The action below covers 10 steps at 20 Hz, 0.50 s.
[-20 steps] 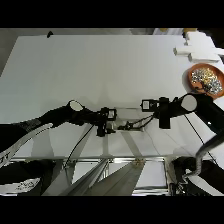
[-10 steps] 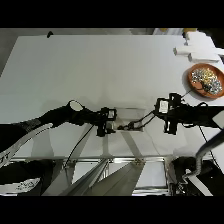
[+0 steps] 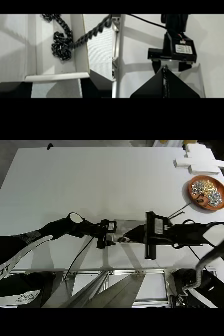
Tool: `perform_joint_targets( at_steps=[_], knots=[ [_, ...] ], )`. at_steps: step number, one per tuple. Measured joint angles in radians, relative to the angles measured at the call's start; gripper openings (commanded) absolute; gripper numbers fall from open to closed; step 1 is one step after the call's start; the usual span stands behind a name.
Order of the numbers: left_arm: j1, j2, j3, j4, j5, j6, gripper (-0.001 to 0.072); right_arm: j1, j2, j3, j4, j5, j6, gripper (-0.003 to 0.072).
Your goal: Fold the box and place the chain.
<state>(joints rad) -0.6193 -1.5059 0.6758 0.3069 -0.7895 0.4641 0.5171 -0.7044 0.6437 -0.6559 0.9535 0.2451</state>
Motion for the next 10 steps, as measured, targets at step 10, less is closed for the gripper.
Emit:
perform_joint_targets(
  at_steps=[10],
  knots=[
    [0.000, 0.000, 0.000, 0.000, 0.000, 0.000, 0.0272, 0.052, -0.185, 0.000, -0.291, -0.094, 0.302, 0.0296]
  ],
)
